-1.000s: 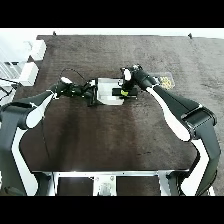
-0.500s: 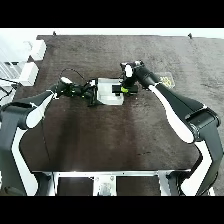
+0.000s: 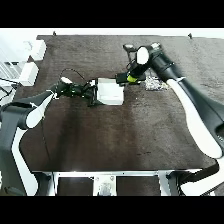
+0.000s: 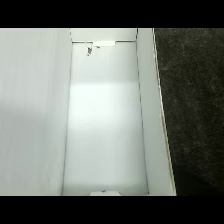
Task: Fold the box and place the chain.
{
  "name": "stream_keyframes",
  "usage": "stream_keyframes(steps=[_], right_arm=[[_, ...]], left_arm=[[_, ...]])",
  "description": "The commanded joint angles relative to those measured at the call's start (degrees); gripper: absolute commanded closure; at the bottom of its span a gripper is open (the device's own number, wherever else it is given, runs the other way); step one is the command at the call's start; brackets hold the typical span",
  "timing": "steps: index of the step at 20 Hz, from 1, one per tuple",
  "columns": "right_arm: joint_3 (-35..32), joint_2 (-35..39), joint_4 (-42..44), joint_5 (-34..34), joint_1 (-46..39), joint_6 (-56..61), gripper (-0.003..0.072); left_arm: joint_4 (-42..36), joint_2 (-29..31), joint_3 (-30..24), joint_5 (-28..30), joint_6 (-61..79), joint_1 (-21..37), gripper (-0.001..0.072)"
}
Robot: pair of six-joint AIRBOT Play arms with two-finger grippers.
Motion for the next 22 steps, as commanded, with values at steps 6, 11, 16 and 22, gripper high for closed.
stream_keyframes(steps=[6, 11, 16, 22], right_arm=[[-0.68, 10.91, -7.28, -0.2, -12.37, -16.02, 0.0177], [-14.71, 10.67, 4.94, -19.63, -25.4, -20.63, 0.0177], [-19.04, 2.21, 19.3, -24.3, -29.35, -26.8, 0.0178], [-17.4, -5.7, 22.45, -24.44, -28.98, -27.76, 0.0261]], left_arm=[[0.0, -0.02, 0.0, 0.02, 0.0, 0.0, 0.04], [0.0, -0.02, 0.0, 0.04, 0.0, 0.0, 0.04], [-0.02, -0.02, 0.0, 0.02, 0.0, 0.0, 0.04], [-0.02, -0.02, 0.0, 0.02, 0.02, 0.0, 0.04]])
